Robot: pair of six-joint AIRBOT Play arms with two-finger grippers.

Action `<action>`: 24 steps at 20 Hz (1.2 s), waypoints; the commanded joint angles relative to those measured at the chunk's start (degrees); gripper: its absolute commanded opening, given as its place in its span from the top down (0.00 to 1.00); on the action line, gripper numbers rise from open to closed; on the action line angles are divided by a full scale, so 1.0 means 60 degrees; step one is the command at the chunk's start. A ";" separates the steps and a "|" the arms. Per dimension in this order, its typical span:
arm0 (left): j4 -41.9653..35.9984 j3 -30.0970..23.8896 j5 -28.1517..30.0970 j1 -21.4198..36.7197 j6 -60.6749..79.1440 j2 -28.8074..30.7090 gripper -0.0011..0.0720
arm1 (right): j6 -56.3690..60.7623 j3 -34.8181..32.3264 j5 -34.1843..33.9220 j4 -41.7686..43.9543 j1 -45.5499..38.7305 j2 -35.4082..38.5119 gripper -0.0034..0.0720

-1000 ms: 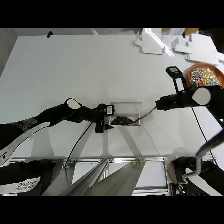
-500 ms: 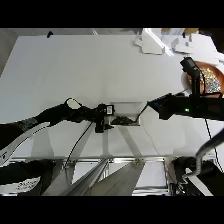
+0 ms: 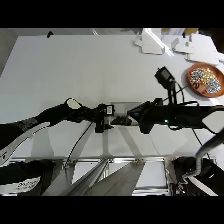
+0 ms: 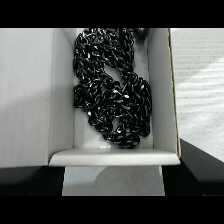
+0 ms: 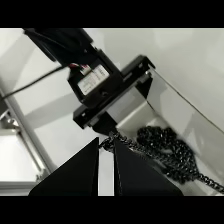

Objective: Fold the box and place the chain.

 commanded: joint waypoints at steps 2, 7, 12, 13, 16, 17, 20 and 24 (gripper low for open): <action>0.0000 0.0000 0.0004 0.0007 0.0000 0.0004 0.70 | 0.0306 -0.0474 -0.0452 -0.0528 0.0412 -0.1177 0.93; 0.0000 0.0000 0.0004 0.0007 0.0000 0.0004 0.70 | 0.0306 0.0033 -0.0095 -0.1064 -0.0229 -0.1672 0.66; 0.0000 0.0000 0.0004 0.0007 0.0000 0.0004 0.70 | 0.0863 0.2065 0.0131 -0.2597 -0.2040 -0.1665 0.91; 0.0000 0.0000 0.0004 0.0007 0.0000 0.0004 0.70 | 0.1093 0.2095 0.0044 -0.3111 -0.2371 -0.1665 0.93; 0.0000 0.0000 0.0000 0.0007 0.0000 0.0004 0.70 | 0.2051 0.2022 0.0379 -0.5071 -0.3195 -0.2047 0.93; 0.0000 0.0000 0.0004 0.0007 0.0000 0.0004 0.70 | 0.2255 0.1945 0.0477 -0.5424 -0.3388 -0.2262 0.93; 0.0000 0.0000 0.0004 0.0007 0.0000 0.0004 0.70 | 0.2310 0.1512 0.0521 -0.5519 -0.3789 -0.3100 0.92; 0.0000 0.0000 0.0004 0.0007 0.0000 0.0004 0.70 | 0.2313 0.1053 0.0401 -0.5486 -0.3785 -0.4149 0.57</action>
